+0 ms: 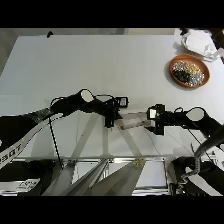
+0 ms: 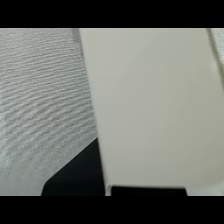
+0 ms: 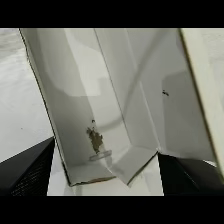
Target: Fold the box and place the chain.
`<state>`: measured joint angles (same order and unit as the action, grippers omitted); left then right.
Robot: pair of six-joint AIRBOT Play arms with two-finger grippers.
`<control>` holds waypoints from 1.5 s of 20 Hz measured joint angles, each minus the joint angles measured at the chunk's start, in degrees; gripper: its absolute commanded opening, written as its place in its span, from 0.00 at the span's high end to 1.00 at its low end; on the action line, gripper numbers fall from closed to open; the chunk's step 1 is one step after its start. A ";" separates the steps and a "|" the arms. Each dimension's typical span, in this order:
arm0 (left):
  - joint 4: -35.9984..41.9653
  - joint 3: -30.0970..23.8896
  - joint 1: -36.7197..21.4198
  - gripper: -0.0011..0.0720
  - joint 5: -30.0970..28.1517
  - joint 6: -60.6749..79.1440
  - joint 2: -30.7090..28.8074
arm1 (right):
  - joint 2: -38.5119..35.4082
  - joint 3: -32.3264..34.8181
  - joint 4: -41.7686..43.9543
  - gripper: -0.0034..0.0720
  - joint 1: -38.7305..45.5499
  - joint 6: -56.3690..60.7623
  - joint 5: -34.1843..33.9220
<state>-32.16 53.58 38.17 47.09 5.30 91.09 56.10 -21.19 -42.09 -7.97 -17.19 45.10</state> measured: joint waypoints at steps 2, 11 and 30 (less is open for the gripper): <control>-0.02 0.00 0.00 0.97 -0.04 0.04 0.00 | 0.98 0.00 0.46 0.09 0.00 -0.48 1.55; -0.04 -0.02 0.04 0.97 0.20 0.09 0.02 | 2.84 -0.02 -0.94 0.11 0.00 0.44 8.55; 0.02 -0.02 0.02 0.97 -0.07 -0.02 0.02 | 6.84 0.02 0.35 0.41 -0.02 0.00 2.64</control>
<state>-32.14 53.56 38.20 47.03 5.28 91.11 62.94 -21.17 -41.74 -7.99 -17.19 47.75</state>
